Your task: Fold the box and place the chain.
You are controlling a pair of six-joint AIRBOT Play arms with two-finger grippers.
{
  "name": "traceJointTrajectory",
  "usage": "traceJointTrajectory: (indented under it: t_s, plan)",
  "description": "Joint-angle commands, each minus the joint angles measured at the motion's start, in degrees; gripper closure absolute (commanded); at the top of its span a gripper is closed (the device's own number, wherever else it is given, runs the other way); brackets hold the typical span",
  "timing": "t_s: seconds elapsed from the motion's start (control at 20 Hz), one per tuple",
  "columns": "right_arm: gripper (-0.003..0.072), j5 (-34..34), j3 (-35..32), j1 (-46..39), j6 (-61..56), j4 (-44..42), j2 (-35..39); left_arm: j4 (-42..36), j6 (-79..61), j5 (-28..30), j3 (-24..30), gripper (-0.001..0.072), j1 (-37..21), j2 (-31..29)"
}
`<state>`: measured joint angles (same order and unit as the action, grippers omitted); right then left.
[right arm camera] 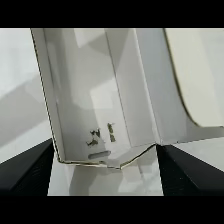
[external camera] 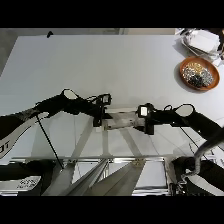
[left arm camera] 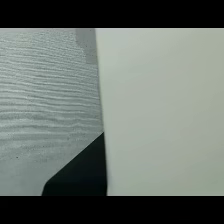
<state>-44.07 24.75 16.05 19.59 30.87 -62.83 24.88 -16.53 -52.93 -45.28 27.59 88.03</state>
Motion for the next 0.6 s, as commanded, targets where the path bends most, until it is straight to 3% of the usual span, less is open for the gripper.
traceJointTrajectory:
  t_s: [0.0,0.55]
  plan:
    - [0.0032,-0.24,0.07,0.07,0.94,-1.86,-0.22,0.02,0.0,-0.02,0.02,0.0697,0.0,0.0]
    - [0.0027,-2.05,-1.55,0.09,0.83,-2.93,-0.22,0.02,0.0,-0.02,0.02,0.0697,0.0,0.0]
